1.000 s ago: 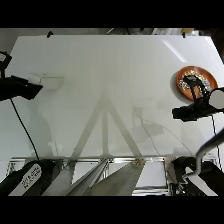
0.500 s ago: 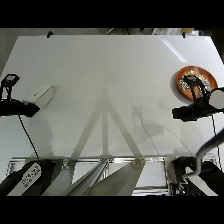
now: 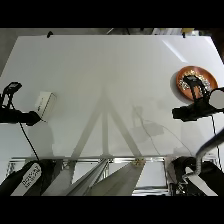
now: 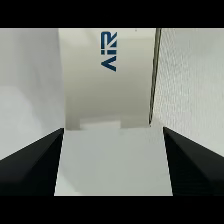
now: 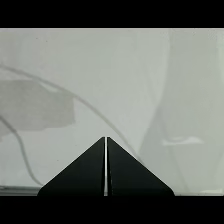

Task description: Fold the box and place the chain.

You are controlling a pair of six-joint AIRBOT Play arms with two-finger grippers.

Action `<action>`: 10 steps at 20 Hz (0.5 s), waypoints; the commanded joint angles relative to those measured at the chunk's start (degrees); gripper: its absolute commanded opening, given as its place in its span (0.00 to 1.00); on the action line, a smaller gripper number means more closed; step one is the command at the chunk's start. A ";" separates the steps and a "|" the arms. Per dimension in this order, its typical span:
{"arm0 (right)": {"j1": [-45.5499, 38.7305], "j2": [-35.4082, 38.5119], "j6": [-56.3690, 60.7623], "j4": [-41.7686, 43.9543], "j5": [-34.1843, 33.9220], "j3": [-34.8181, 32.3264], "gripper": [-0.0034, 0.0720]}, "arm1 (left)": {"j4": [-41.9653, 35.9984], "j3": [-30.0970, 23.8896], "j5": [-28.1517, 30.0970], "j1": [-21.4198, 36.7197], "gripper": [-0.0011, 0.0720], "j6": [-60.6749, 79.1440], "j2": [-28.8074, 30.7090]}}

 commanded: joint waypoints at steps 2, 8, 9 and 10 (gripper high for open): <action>-0.04 0.04 0.00 0.02 0.02 0.07 0.06 | 0.55 -0.04 0.11 -1.88 0.96 -1.42 10.73; -0.04 0.04 0.00 0.02 0.02 0.07 0.06 | 0.70 -0.04 0.04 -8.55 0.96 -6.16 26.56; -0.04 0.04 0.00 0.02 0.02 0.07 0.06 | 0.70 -0.04 0.04 -8.94 0.96 -7.50 27.58; -0.04 0.04 0.00 0.02 0.02 0.07 0.06 | 0.63 -0.04 -0.02 -8.98 0.96 -8.50 28.24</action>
